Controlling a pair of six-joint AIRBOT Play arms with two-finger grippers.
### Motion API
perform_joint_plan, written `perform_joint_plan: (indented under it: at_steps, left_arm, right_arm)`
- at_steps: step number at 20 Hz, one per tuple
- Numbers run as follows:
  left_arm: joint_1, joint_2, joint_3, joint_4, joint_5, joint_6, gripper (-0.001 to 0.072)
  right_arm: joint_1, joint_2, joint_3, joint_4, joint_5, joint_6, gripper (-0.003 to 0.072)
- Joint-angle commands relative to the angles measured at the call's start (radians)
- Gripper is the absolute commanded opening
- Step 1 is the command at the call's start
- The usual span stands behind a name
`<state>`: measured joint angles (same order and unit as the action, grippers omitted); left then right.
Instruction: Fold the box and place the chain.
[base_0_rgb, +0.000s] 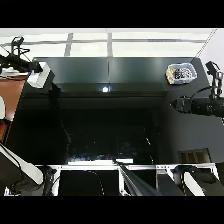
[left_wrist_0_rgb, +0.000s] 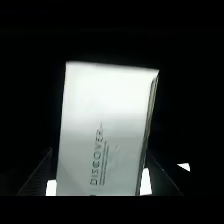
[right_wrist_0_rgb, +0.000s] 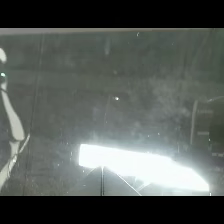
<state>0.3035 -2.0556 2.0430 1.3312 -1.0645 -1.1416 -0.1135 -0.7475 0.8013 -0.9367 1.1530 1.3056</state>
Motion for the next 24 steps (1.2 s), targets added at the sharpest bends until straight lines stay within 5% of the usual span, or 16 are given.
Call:
perform_joint_plan:
  at_steps: [1, 3, 4, 5, 6, 9, 11, 15, 18, 21, 24]
  left_arm:
    - [-0.026, 0.041, 0.105, -0.008, 0.059, -0.131, 0.0719]
    - [-0.052, 0.14, 0.073, -0.135, 0.093, -0.259, 0.0694]
    - [-0.066, 0.185, 0.045, -0.208, 0.079, -0.301, 0.0519]
    - [-0.08, 0.232, 0.006, -0.279, 0.029, -0.302, 0.0103]
    - [-0.099, 0.272, -0.032, -0.336, -0.02, -0.293, 0.003]
    - [-0.196, 0.379, -0.138, -0.361, -0.18, -0.235, 0.0027]
    - [-0.303, 0.51, -0.295, -0.285, -0.172, -0.213, 0.0027]
    - [-0.491, 0.92, -0.83, 0.057, 0.024, -0.312, 0.0028]
    - [-0.5, 1.21, -1.163, 0.069, 0.133, -0.39, 0.0029]
    - [-0.498, 1.411, -1.344, 0.086, 0.174, -0.397, 0.0029]
    - [-0.497, 1.519, -1.424, 0.1, 0.171, -0.397, 0.0031]
  right_arm:
    - [0.0, 0.0, 0.001, 0.002, -0.053, 0.0, 0.0014]
    - [0.0, 0.0, 0.001, 0.002, -0.072, 0.0, 0.0014]
    - [0.0, 0.0, 0.001, 0.002, -0.074, 0.0, 0.0014]
    - [0.0, 0.0, 0.001, 0.0, -0.073, 0.0, 0.0014]
    - [0.0, 0.0, 0.0, -0.003, -0.073, 0.0, 0.0014]
    - [0.0, 0.0, -0.008, -0.055, -0.082, 0.0, 0.0014]
    - [0.0, -0.001, -0.016, -0.126, -0.096, 0.0, 0.0014]
    - [-0.001, -0.003, -0.058, -0.228, -0.219, -0.001, 0.0014]
    - [-0.001, -0.003, -0.088, -0.251, -0.297, -0.001, 0.0014]
    - [-0.001, -0.003, -0.088, -0.243, -0.301, 0.0, 0.0014]
    - [-0.001, -0.003, -0.088, -0.243, -0.301, 0.0, 0.0014]
